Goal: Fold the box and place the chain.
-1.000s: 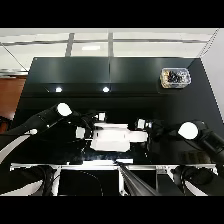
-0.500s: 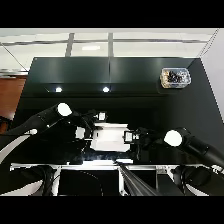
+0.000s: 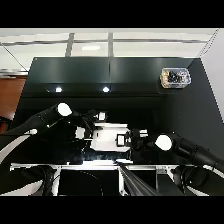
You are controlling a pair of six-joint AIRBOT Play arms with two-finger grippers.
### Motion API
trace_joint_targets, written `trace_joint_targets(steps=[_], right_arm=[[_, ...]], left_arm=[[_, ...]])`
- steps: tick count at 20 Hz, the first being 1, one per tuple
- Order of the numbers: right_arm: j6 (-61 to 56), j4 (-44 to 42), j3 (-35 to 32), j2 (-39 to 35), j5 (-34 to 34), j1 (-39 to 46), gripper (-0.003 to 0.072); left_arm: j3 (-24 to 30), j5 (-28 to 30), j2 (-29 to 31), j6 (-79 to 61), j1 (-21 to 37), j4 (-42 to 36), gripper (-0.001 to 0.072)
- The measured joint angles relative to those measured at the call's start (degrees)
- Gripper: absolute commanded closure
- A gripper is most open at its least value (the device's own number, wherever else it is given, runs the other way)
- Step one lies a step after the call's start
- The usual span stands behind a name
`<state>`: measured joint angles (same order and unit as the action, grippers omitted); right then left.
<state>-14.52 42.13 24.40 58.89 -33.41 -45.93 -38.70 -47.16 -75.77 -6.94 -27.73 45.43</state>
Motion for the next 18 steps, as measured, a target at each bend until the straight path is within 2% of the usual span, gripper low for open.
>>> trace_joint_targets(steps=[6, 13, 18], right_arm=[[-1.9, -0.1, 0.7, -0.7, 8.1, -0.2, 0.0015], [-2.4, 0.3, 1.3, -4.8, 3.7, 7.5, 0.0015], [-2.4, 1.5, 1.4, -5.5, 2.0, 9.7, 0.0015]], left_arm=[[0.0, 0.0, 0.0, 0.0, 0.0, 0.0, 0.0678], [0.0, -0.1, 0.0, 0.2, 0.0, 0.0, 0.0678], [0.0, -0.2, 0.0, 0.0, 0.0, 0.0, 0.0678]])
